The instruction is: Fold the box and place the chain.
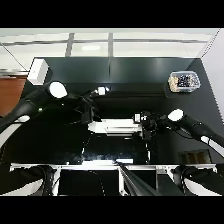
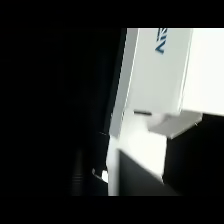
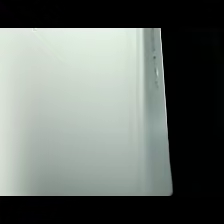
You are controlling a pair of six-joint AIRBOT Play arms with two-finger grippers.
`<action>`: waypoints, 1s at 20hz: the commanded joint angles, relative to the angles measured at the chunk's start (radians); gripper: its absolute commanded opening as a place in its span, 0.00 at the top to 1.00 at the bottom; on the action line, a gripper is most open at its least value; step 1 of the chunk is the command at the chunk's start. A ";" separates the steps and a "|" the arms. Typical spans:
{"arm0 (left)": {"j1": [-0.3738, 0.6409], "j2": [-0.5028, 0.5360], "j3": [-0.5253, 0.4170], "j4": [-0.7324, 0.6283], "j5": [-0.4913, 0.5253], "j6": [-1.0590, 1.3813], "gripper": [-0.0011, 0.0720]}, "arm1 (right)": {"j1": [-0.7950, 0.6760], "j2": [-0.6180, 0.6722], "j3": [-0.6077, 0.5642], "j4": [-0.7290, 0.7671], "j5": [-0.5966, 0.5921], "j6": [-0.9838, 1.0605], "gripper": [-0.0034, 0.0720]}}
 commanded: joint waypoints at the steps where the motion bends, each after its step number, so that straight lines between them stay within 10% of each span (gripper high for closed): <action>1: 0.032 0.076 0.000 0.083 -0.212 -0.246 0.95 | 0.001 -0.001 -0.001 -0.001 0.005 -0.007 0.31; 5: -0.046 0.076 -0.068 -0.117 -0.326 -0.445 0.95 | 0.001 -0.001 -0.001 0.003 0.005 -0.006 0.31; 10: -0.205 0.067 -0.283 -0.571 0.048 -0.171 0.95 | 0.001 -0.001 -0.001 0.003 0.004 -0.006 0.31; 15: -0.119 0.060 -0.300 -0.918 0.325 0.158 0.95 | 0.001 -0.001 -0.001 0.003 0.004 -0.006 0.31; 20: -0.006 0.020 -0.299 -0.895 0.407 0.175 0.95 | 0.001 -0.001 -0.001 0.005 0.004 -0.006 0.31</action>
